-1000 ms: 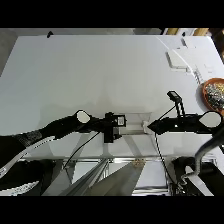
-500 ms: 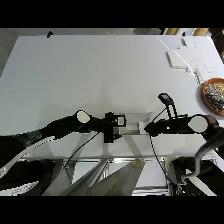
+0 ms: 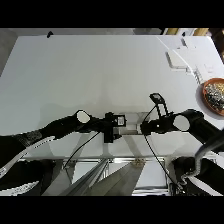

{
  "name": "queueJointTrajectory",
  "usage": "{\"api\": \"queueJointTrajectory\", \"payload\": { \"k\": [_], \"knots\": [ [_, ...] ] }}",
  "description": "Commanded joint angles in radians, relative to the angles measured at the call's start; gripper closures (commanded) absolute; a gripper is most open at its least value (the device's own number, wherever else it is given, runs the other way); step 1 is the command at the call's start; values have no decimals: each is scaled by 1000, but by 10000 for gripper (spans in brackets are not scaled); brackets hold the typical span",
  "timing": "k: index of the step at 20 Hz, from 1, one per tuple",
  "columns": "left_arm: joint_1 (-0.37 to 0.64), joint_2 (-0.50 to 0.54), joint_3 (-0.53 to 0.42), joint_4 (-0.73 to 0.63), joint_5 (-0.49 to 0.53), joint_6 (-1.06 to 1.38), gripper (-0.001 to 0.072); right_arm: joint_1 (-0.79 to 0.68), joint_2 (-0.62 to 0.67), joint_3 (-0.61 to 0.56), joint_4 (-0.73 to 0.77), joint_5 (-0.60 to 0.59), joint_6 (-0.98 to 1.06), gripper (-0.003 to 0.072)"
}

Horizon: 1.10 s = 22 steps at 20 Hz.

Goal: Fold the box and place the chain.

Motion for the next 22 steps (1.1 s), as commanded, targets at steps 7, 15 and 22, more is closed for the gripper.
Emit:
{"api": "queueJointTrajectory", "payload": {
  "k": [7, 15, 22],
  "knots": [
    [0, 1, 0, 0, 1, 0, 378, 125, -179, 108, -192, 35, 261, 375],
    [0, 1, 0, 0, 0, 0, 378, 125, -182, 108, -204, 54, 297, 601],
    [0, 1, 0, 0, 0, 0, 378, 125, -182, 108, -205, 66, 296, 471]
  ]
}}
